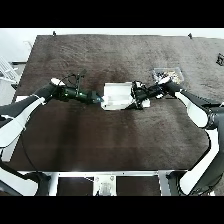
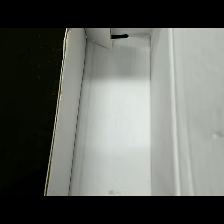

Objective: Fold the box and place the chain.

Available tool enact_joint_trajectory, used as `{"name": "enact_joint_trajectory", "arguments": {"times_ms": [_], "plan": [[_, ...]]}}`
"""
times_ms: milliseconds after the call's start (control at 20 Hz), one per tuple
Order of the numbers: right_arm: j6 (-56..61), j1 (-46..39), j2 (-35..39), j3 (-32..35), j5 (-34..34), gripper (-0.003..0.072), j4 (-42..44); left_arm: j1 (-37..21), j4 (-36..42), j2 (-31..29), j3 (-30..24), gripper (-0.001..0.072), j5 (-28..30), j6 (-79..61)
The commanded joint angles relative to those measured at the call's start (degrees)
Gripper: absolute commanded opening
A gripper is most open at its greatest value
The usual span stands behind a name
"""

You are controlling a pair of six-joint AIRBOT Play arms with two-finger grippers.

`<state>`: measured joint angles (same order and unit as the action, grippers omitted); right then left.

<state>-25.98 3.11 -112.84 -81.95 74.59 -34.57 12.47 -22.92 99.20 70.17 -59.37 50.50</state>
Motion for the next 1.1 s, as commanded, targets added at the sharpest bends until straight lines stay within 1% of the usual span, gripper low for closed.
{"name": "enact_joint_trajectory", "arguments": {"times_ms": [0, 550, 750, 900, 1050], "plan": [[0.0, 0.0, -0.02, 0.02, 0.02, 0.0557, 0.0, 0.02, 0.17, 0.0, -0.02, 0.0351, 1.66, 0.0], [0.0, 0.0, -0.02, 0.02, 0.02, 0.0557, 0.02, 0.66, 1.33, 0.0, -0.02, 0.0351, 1.86, 0.26], [0.0, 0.0, -0.02, 0.02, 0.02, 0.0557, 0.02, 2.27, 0.92, -0.17, 0.15, 0.0352, 2.8, 5.29], [0.0, 0.0, -0.02, 0.02, 0.02, 0.0557, 0.02, 3.28, -1.92, -0.9, 0.31, 0.0351, 4.81, 11.91], [0.0, 0.0, -0.02, 0.02, 0.04, 0.0557, 0.02, 4.94, -8.52, -1.62, 2.32, 0.0351, 5.84, 19.65]]}}
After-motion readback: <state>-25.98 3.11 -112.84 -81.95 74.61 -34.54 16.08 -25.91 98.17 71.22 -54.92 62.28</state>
